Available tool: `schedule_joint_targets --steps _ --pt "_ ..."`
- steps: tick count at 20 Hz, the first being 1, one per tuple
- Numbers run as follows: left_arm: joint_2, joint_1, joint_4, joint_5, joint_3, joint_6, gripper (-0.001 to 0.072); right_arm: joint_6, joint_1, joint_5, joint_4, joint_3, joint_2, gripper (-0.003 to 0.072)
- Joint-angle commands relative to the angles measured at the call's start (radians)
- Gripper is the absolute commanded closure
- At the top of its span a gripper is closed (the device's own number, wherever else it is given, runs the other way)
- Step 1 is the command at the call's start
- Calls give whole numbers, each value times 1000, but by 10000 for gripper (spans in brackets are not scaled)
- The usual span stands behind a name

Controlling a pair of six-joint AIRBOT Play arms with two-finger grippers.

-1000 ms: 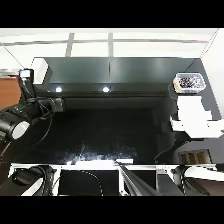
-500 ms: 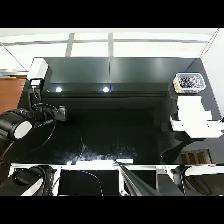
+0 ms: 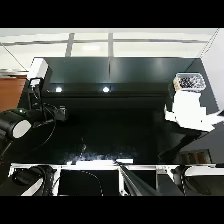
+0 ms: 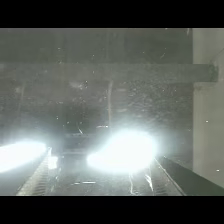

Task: Fold the box and place the chain.

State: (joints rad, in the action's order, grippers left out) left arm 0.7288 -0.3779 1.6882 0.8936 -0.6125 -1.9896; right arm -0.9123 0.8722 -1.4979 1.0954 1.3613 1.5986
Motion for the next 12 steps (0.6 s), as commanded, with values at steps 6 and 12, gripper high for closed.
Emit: schedule_joint_targets --steps 6,12 --pt "-2 -9 -83 -2 -11 1 3 -32 -243 92 -179 -277 -327 679" --pt "-2 -45 -94 -8 -8 1 3 -126 -448 186 -182 -444 -467 679"
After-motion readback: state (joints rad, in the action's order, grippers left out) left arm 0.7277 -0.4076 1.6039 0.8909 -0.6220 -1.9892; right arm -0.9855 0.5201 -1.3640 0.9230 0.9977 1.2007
